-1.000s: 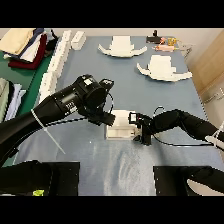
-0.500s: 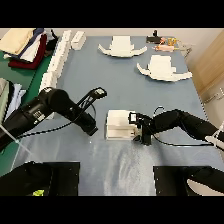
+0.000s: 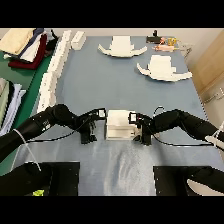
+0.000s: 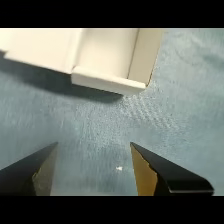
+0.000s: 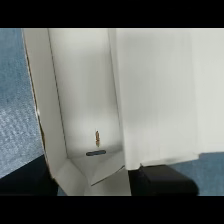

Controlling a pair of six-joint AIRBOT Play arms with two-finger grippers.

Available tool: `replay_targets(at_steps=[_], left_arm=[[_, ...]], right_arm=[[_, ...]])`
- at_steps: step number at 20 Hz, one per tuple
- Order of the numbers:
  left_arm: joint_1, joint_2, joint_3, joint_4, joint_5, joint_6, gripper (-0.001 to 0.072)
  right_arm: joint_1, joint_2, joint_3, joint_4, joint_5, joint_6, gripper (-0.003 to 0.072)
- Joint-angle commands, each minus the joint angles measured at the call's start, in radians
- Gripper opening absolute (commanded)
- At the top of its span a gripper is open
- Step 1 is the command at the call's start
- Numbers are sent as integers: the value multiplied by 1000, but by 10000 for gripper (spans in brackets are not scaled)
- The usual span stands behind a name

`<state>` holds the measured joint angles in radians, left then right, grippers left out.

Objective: Fold the box.

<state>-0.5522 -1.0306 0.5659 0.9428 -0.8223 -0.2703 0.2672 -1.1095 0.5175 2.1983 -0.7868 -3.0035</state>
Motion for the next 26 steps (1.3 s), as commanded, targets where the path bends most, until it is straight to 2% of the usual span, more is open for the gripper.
replay_targets(at_steps=[1,3,8,19,26], left_arm=[[-36,-68,-13,-85,110,201,688],[-47,-84,-13,-165,154,253,688],[-47,-103,-13,-298,145,345,695],[-77,-133,-14,-323,133,391,695],[-121,-187,-14,-345,204,385,695]], right_arm=[[0,0,0,0,0,0,507],[0,0,0,0,0,0,507],[0,0,1,0,0,0,507],[0,0,1,0,0,0,507],[0,0,1,0,0,0,507]])
